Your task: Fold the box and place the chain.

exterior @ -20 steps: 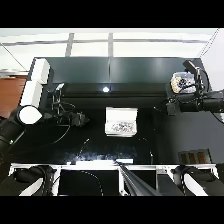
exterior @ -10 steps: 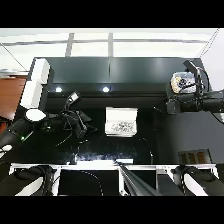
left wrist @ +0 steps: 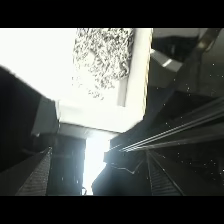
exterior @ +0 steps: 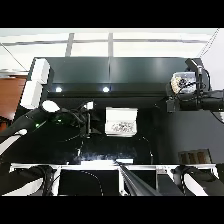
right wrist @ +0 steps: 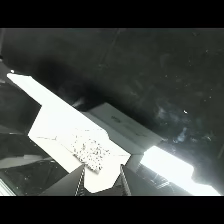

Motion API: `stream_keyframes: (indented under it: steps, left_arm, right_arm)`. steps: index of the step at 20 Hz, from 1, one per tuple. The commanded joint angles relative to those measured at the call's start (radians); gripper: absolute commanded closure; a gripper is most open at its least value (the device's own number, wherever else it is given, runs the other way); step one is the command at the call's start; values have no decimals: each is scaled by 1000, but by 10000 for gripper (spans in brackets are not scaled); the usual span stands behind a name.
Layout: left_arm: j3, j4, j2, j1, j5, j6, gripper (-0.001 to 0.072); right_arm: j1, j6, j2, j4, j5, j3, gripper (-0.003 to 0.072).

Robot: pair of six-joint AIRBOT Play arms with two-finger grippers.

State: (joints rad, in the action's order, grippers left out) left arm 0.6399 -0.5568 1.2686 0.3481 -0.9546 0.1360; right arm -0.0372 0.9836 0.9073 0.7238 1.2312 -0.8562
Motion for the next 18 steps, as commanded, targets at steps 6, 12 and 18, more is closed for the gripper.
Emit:
stream_keyframes:
  steps: [6, 12, 18]
  left_arm:
    - [77, -16, 126, 39, -23, 13, -2]
    - [79, -15, 142, 94, 11, 43, -2]
    - [85, -8, 145, 95, 61, 44, -2]
  right_arm:
    - [1, -5, -1, 22, -2, 0, 414]
    - [1, -4, -1, 22, -1, 0, 414]
    - [1, -4, -1, 22, -1, 0, 414]
